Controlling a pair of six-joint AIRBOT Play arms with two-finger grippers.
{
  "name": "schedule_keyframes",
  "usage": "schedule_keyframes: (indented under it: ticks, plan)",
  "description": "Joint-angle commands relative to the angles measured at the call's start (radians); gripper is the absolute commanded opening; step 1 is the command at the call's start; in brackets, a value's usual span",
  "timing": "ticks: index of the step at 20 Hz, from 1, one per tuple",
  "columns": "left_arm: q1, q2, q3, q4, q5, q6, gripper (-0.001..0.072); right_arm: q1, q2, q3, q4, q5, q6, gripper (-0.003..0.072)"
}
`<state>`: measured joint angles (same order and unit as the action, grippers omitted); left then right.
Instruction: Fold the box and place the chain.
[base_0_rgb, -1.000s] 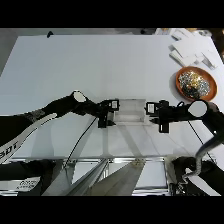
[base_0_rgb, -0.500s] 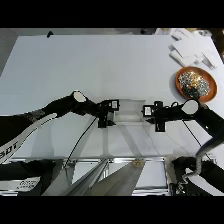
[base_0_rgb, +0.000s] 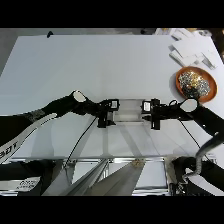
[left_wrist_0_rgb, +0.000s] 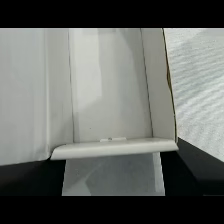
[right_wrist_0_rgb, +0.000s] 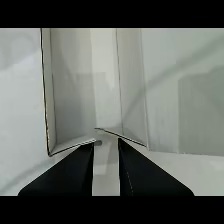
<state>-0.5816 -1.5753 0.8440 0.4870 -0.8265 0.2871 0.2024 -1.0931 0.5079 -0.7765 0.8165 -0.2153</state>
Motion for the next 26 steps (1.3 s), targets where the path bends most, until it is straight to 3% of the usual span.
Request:
schedule_keyframes:
  ticks: [1,4,6,7,9,12,15,17,21,26]
  plan:
    - [0.0,0.001,0.0,0.0,0.0,0.0,0.0139,0.001,-0.002,-0.016,0.061,0.006,-0.023,0.0152]
    - [0.0,0.001,0.0,0.0,0.0,0.0,0.0139,0.001,-0.002,-0.041,0.113,0.006,-0.084,0.0198]
    - [0.0,0.001,0.0,0.0,0.0,0.0,0.0139,0.001,-0.002,-0.041,0.152,-0.001,-0.085,0.0463]
    - [0.0,0.001,0.0,0.0,0.0,0.0,0.0139,0.001,-0.002,-0.041,0.164,-0.01,-0.085,0.0558]
    - [0.0,0.001,0.0,0.0,0.0,0.0,0.0139,0.001,-0.002,-0.041,0.163,-0.014,-0.081,0.0558]
    - [0.0,0.001,0.0,0.0,0.0,0.0,0.0139,0.001,0.037,-0.041,0.103,-0.014,0.054,0.0484]
    - [0.0,0.001,0.0,0.0,0.0,0.0,0.0139,0.001,0.157,-0.041,-0.041,-0.002,0.286,0.0145]
    - [0.0,0.001,0.0,0.0,0.0,0.0,0.0139,0.001,0.256,-0.041,-0.102,0.021,0.423,0.0022]
    - [0.0,0.001,0.0,0.0,0.0,0.0,0.0139,-0.029,0.374,-0.04,-0.189,-0.009,0.843,0.0019]
    - [0.0,0.001,0.0,0.0,0.0,0.001,0.0139,-0.274,0.34,-0.04,-0.303,-0.011,1.206,0.0019]
